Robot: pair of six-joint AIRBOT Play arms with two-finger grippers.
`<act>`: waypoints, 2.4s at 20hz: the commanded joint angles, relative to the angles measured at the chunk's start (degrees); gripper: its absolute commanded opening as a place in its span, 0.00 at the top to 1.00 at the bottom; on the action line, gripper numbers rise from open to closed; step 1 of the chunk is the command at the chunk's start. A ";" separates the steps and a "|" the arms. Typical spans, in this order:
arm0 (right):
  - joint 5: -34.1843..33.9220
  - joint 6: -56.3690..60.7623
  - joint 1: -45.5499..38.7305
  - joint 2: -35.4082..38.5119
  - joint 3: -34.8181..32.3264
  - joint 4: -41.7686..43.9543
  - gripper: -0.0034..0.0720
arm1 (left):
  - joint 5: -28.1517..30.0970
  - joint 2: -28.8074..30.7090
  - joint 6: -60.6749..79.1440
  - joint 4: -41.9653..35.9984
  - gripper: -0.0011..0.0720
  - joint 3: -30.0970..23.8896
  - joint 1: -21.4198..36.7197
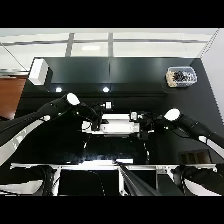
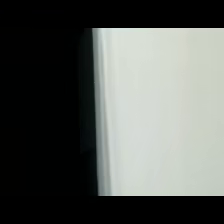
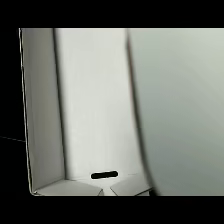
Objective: Fold the box and place the chain.
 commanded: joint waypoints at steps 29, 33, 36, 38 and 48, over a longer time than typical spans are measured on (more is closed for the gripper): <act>-1.49 0.90 1.49 -1.64 0.11 -0.63 0.05 | 0.02 0.04 0.07 0.02 0.95 0.00 0.04; -1.53 0.92 1.49 -1.64 0.11 -0.63 0.05 | 0.02 0.04 0.07 0.02 0.95 0.00 0.04; -1.55 0.92 1.49 -1.64 0.11 -0.66 0.05 | 0.02 0.04 0.07 0.02 0.95 0.00 0.04; -1.55 0.92 1.49 -1.64 0.11 -0.66 0.08 | 0.02 0.04 0.07 0.00 0.95 0.00 0.04; -1.75 0.92 1.49 -1.64 0.11 -0.63 0.32 | 0.02 0.04 0.07 0.00 0.95 0.00 0.04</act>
